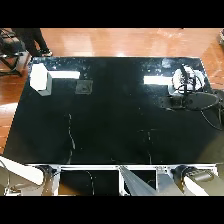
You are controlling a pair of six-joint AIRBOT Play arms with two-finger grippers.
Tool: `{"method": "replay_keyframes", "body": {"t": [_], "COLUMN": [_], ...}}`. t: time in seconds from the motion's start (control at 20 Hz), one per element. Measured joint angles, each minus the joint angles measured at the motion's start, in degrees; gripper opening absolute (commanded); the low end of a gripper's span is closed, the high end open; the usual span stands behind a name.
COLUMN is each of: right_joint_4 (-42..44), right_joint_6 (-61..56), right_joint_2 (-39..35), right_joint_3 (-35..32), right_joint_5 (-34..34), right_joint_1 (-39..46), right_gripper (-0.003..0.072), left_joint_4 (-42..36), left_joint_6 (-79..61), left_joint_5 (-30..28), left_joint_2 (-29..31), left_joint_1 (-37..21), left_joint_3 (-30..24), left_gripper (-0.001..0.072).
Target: Fold the box and place the chain.
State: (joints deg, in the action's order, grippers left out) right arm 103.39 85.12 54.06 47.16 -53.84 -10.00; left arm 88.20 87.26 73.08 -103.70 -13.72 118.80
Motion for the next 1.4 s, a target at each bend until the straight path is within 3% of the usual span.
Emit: {"method": "replay_keyframes", "body": {"t": [0.2, 0.35, 0.5, 0.75, 1.05, 1.15, 1.4], "right_joint_4": [-3.9, -7.6, -10.6, -16.4, -18.0, -18.0, -17.0], "right_joint_6": [0.1, -1.7, -4.0, -5.9, -6.7, -6.8, -6.9], "right_joint_2": [-2.7, -8.6, -15.5, -21.9, -23.4, -23.5, -23.6], "right_joint_3": [0.9, 1.0, 0.7, -0.3, -4.0, -4.7, -5.4], "right_joint_5": [-0.3, -2.0, -3.3, -9.6, -9.1, -8.6, -9.1], "right_joint_1": [0.0, 0.0, 0.0, 0.0, 0.0, 0.0, 0.0], "right_gripper": [0.0016, 0.0016, 0.0016, 0.0017, 0.0015, 0.0015, 0.0015], "left_joint_4": [-1.4, -3.1, -3.6, 2.8, 6.3, 6.6, 6.0], "left_joint_6": [2.4, 3.2, 4.6, 9.9, 17.6, 19.0, 21.9], "left_joint_5": [6.7, 7.2, 1.0, -10.3, -16.2, -17.5, -20.1], "left_joint_2": [7.8, 14.9, 23.1, 38.2, 57.8, 62.6, 67.5], "left_joint_1": [4.6, 12.4, 23.5, 39.3, 40.7, 40.6, 40.5], "left_joint_3": [-3.2, -8.1, -18.5, -41.4, -67.3, -73.7, -80.5], "left_gripper": [0.0020, 0.0020, 0.0020, 0.0022, 0.0021, 0.0022, 0.0022]}}
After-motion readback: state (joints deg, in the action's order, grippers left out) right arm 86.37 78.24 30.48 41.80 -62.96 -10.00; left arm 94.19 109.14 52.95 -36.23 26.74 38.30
